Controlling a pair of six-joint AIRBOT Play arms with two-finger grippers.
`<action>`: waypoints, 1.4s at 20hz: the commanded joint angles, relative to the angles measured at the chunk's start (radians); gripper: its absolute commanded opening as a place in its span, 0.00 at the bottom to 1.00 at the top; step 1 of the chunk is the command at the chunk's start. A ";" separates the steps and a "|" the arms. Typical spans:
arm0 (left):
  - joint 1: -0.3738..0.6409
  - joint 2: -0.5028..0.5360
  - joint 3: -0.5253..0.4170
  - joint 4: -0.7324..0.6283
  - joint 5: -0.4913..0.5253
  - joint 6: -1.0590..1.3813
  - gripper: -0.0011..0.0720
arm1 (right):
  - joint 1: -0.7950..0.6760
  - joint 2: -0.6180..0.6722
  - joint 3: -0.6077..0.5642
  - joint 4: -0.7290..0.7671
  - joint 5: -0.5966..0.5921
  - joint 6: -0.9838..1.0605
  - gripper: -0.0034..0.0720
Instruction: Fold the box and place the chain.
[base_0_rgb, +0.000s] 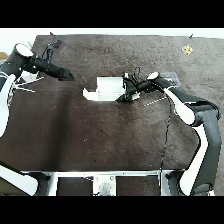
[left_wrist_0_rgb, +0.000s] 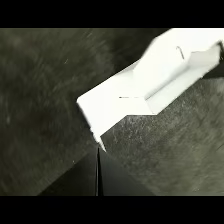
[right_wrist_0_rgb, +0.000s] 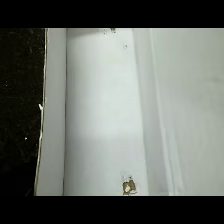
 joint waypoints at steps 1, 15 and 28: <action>0.015 -0.049 -0.051 -0.032 -0.004 -0.111 0.03 | 0.000 0.000 0.000 0.000 0.000 0.000 0.64; -0.001 -0.255 -0.103 -0.236 0.031 -0.105 0.03 | 0.000 0.000 0.000 0.000 0.000 0.000 0.64; -0.049 -0.253 -0.110 -0.371 -0.017 -0.066 0.03 | 0.000 0.000 0.000 0.000 0.000 0.000 0.64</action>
